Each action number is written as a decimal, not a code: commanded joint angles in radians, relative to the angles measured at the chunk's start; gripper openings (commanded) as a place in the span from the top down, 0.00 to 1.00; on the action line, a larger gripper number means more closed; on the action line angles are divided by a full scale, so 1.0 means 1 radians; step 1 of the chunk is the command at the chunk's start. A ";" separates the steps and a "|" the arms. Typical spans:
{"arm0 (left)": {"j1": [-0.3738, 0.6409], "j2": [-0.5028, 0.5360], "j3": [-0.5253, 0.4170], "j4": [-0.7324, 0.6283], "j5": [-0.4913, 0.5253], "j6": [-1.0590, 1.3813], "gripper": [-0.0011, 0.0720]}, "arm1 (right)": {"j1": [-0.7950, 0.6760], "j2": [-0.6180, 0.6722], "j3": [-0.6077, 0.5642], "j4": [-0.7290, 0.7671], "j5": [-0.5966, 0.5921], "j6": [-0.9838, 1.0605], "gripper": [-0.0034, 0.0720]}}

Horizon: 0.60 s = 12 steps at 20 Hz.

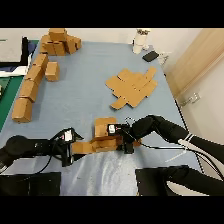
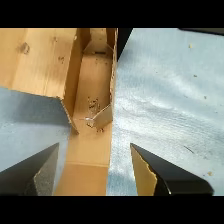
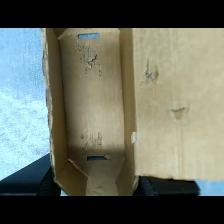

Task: Fold the box.

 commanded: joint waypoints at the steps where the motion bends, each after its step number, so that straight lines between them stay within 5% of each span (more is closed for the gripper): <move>1: 0.002 -0.181 0.030 -0.128 0.025 0.179 0.08 | 0.000 0.000 0.001 -0.002 0.000 0.000 0.29; 9: 0.001 -0.419 0.161 -0.127 -0.043 0.212 0.14 | 0.000 0.000 0.001 -0.002 0.000 0.001 0.29; 10: -0.005 -0.423 0.161 -0.127 -0.061 0.235 0.46 | 0.000 0.000 0.001 -0.002 0.000 0.001 0.29; 11: -0.016 -0.425 0.161 -0.128 -0.071 0.262 0.66 | 0.000 0.000 0.001 -0.002 0.000 0.000 0.29; 12: -0.025 -0.425 0.160 -0.139 -0.060 0.274 0.65 | 0.000 0.000 0.001 -0.002 0.000 0.001 0.29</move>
